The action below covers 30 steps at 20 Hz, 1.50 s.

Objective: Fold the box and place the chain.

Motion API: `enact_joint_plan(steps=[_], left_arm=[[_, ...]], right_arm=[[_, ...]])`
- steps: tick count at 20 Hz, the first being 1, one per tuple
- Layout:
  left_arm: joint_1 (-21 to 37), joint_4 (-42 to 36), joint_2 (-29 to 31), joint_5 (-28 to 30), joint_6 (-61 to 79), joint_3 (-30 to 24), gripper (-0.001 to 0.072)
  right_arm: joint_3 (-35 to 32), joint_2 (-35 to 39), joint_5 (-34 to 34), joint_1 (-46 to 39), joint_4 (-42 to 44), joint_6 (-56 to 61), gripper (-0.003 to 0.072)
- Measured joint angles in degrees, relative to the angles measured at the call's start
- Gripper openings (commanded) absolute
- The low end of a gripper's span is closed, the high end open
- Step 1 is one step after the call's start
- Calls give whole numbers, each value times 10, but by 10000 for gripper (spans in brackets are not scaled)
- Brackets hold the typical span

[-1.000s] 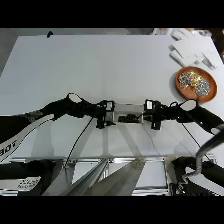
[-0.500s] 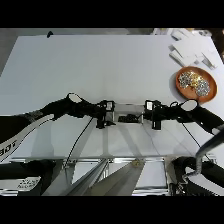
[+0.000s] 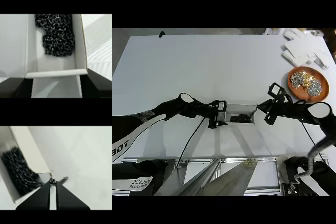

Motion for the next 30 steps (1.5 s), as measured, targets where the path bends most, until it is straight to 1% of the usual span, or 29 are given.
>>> enact_joint_plan(steps=[3,6,7,10,12,17,21,24,26,30], left_arm=[[0,0,0,1,-1,0,203],[0,0,0,1,-1,0,203],[0,0,0,0,-1,0,203],[0,2,0,-2,2,0,203],[0,2,0,-1,2,0,203],[0,0,0,-1,1,0,203],[0,0,0,-1,0,0,203],[0,0,0,-1,0,0,203],[0,0,0,-1,0,0,203],[0,0,0,-1,0,0,203]], right_arm=[[0,38,39,1,77,29,21],[0,52,73,10,129,41,21],[0,54,80,13,139,44,21],[1,59,71,19,158,70,21],[0,59,54,20,138,97,21],[0,61,30,21,27,210,20],[0,82,12,2,-7,253,20],[0,115,9,-23,-20,266,20],[0,136,17,-31,-16,269,20],[0,158,61,-35,42,244,20]])
